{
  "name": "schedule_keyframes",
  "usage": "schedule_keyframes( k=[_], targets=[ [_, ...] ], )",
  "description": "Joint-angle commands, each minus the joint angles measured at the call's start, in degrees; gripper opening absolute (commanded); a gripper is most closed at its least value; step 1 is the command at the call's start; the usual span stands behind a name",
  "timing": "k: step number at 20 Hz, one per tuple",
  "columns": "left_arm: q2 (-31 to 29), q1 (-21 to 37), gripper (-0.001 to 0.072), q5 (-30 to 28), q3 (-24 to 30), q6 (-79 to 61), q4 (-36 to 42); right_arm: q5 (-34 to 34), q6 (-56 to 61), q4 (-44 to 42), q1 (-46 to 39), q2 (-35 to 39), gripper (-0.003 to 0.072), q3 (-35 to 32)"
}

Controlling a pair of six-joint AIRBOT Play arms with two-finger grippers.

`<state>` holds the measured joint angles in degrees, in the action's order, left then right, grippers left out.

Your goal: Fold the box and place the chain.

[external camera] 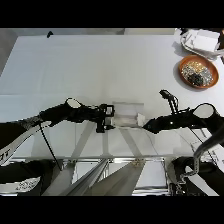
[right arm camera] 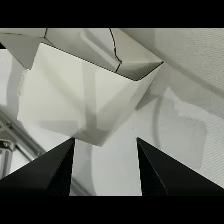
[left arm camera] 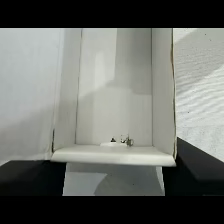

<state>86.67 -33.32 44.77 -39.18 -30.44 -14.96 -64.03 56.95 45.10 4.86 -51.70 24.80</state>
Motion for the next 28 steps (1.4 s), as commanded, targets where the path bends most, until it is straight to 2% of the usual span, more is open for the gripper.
schedule_keyframes(
  k=[1, 4, 6, 10, 13, 14, 19, 20, 22, 23, 26, 28],
  targets=[
    [-0.02, 0.02, 0.0251, 0.02, 0.00, 0.00, -0.04, 4.48, 3.10, -0.55, -0.04, 0.42, 0.0439, 0.02],
    [-0.02, 0.02, 0.0251, 0.02, 0.00, 0.00, -0.04, 9.29, 5.53, -1.40, 1.03, 0.37, 0.0437, 0.02],
    [-0.02, 0.02, 0.0251, 0.04, 0.00, -0.02, -0.04, 10.01, 6.05, -1.64, 2.25, 0.37, 0.0436, 0.02],
    [-0.02, 0.02, 0.0251, 0.04, 0.00, -0.02, -0.04, 2.64, 5.46, 1.36, 2.34, 0.61, 0.0443, 0.02],
    [-0.02, 0.02, 0.0251, 0.04, 0.00, -0.02, -0.04, -0.87, 5.51, 6.16, 2.32, 2.36, 0.0497, 0.02],
    [-0.02, 0.02, 0.0251, 0.02, 0.00, -0.02, -0.04, -1.70, 5.49, 7.10, 2.05, 3.26, 0.0543, 0.02],
    [-0.02, 0.02, 0.0251, 0.02, 0.00, -0.02, -0.04, -6.91, 5.57, 9.86, -3.65, 9.20, 0.0533, 0.02],
    [-0.02, 0.02, 0.0251, 0.04, 0.00, -0.02, -0.04, -8.63, 5.57, 11.50, -5.33, 10.19, 0.0510, 0.02],
    [-0.02, 0.02, 0.0251, 0.04, 0.00, 0.00, -0.04, -9.03, 6.32, 12.31, -8.17, 11.89, 0.0347, 0.02],
    [-0.02, 0.02, 0.0251, 0.02, 0.00, -0.02, -0.04, -9.03, 7.50, 12.59, -9.42, 12.33, 0.0290, 0.02],
    [-0.02, 0.02, 0.0251, 0.04, 0.00, -0.02, -0.04, -8.85, 11.78, 16.50, -11.98, 11.93, 0.0233, 0.02],
    [-0.02, 0.02, 0.0251, 0.04, 0.00, -0.02, -0.04, -8.59, 13.68, 18.38, -12.37, 10.51, 0.0223, 0.02]
  ],
)
